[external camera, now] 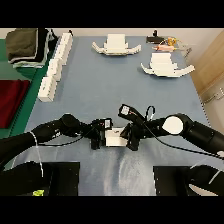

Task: Fold the box.

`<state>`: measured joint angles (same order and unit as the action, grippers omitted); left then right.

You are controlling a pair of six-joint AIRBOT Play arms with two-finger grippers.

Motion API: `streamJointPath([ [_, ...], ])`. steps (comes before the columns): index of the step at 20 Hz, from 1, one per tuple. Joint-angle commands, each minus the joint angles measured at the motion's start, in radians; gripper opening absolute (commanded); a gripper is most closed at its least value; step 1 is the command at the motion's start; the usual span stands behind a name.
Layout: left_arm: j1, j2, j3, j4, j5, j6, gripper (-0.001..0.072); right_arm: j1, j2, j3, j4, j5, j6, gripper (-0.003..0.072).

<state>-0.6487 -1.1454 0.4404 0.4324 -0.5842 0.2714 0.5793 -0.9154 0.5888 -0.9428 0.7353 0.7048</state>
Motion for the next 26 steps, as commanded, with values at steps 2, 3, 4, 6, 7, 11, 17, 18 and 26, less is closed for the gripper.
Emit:
streamJointPath([
  [2,0.0,0.0,0.0,0.0,0.0,0.0,0.0503,0.088,0.037,-0.019,-0.141,-0.061,-0.061,0.0384],
  [3,0.0,0.0,0.0,0.0,0.0,0.0,0.0503,0.088,0.036,-0.019,-0.15,-0.061,-0.102,0.0431],
  [4,0.0,0.0,0.0,0.0,0.0,0.0,0.0503,0.088,0.035,-0.019,-0.156,-0.061,-0.154,0.048],
  [6,0.0,0.0,0.0,0.0,0.0,0.0,0.0503,0.088,0.029,-0.019,-0.202,-0.074,-0.229,0.0493],
  [7,0.0,0.0,0.0,0.0,0.0,0.0,0.0503,0.088,0.023,-0.019,-0.227,-0.087,-0.241,0.0493],
  [11,0.0,0.0,0.0,0.0,0.0,0.0,0.0503,0.089,-0.002,-0.019,-0.239,-0.084,-0.292,0.0493],
  [17,0.0,0.0,0.0,0.0,0.0,0.0,0.0503,0.089,0.003,-0.019,-0.251,-0.1,-0.314,0.0493],
  [18,0.0,0.0,0.0,0.0,0.0,0.0,0.0503,0.089,0.01,-0.019,-0.251,-0.102,-0.314,0.0493],
  [26,0.0,0.0,0.0,0.0,0.0,0.0,0.0503,0.088,0.071,-0.019,-0.301,-0.164,-0.314,0.0491],
])
